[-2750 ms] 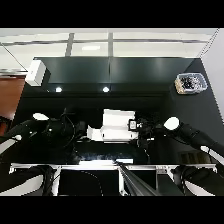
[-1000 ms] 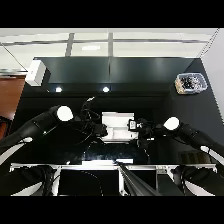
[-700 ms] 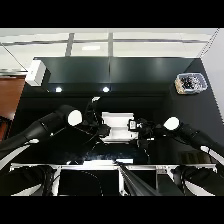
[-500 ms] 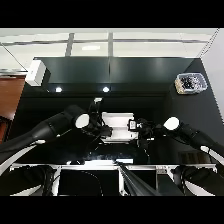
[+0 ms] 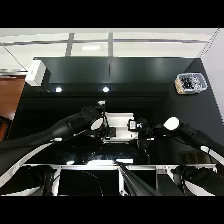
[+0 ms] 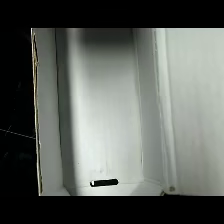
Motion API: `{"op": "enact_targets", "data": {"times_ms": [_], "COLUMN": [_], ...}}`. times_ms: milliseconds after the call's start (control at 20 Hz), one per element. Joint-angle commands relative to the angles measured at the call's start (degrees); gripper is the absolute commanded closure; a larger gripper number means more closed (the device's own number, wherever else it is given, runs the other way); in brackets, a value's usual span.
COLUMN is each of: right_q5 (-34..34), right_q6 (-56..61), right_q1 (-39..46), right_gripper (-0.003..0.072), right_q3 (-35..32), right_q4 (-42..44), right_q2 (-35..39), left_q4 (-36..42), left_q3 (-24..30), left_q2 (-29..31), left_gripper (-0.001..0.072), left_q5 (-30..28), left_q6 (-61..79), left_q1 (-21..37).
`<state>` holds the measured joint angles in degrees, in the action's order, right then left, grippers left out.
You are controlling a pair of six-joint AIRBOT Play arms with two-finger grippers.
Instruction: Fold the box and place the chain.
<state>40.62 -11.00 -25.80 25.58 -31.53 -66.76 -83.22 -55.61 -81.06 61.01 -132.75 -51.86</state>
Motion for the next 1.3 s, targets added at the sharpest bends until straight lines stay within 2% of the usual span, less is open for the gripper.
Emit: {"op": "enact_targets", "data": {"times_ms": [0, 150, 200, 300, 350, 400, 450, 600, 650, 750, 800, 1250], "right_q5": [0.04, 0.04, 0.04, 0.04, 0.04, 0.04, 0.04, 0.07, 0.07, 0.07, 0.07, 0.04], "right_q6": [0.0, 0.0, 0.0, 0.0, 0.0, 0.0, 0.0, 0.0, 0.0, 0.0, 0.0, 0.0], "right_q1": [-0.02, -0.02, -0.02, -0.02, -0.02, -0.02, -0.02, -0.02, -0.02, -0.02, -0.02, -0.02], "right_gripper": [0.0278, 0.0278, 0.0279, 0.0278, 0.0278, 0.0278, 0.0278, 0.0279, 0.0278, 0.0278, 0.0278, 0.0278], "right_q3": [-0.02, -0.02, -0.02, -0.02, -0.02, -0.02, -0.02, -0.02, -0.02, -0.02, -0.02, -0.02], "right_q4": [-0.02, 0.0, 0.0, 0.0, 0.0, 0.0, 0.0, 0.0, 0.0, 0.0, 0.0, 0.0], "right_q2": [-0.04, -0.04, -0.04, -0.04, -0.04, -0.04, -0.04, -0.04, -0.04, -0.04, -0.04, -0.04], "left_q4": [-0.74, -0.72, -0.72, -0.74, -0.76, -0.74, -0.76, -0.74, -0.72, -0.55, -0.57, -2.45], "left_q3": [-0.35, -0.35, -0.35, -0.35, -0.35, -0.35, -0.35, -0.39, -0.42, -0.46, -0.46, -0.46], "left_q2": [-1.27, -1.27, -1.27, -1.27, -1.27, -1.27, -1.27, -1.27, -1.27, -1.25, -1.25, -1.46], "left_gripper": [0.0355, 0.0383, 0.046, 0.0515, 0.0601, 0.0656, 0.0682, 0.0682, 0.0664, 0.0367, 0.0328, 0.0342], "left_q5": [0.0, -0.7, -0.9, -0.96, -1.01, -1.27, -1.44, -1.84, -1.84, -1.75, -1.77, -2.05], "left_q6": [-3.23, -3.37, -3.43, -3.45, -3.43, -3.39, -3.39, -3.41, -3.41, -3.54, -3.65, -4.22], "left_q1": [-0.31, -0.31, -0.31, -0.31, -0.31, -0.31, -0.31, -0.31, -0.28, -0.17, -0.15, 0.28]}}
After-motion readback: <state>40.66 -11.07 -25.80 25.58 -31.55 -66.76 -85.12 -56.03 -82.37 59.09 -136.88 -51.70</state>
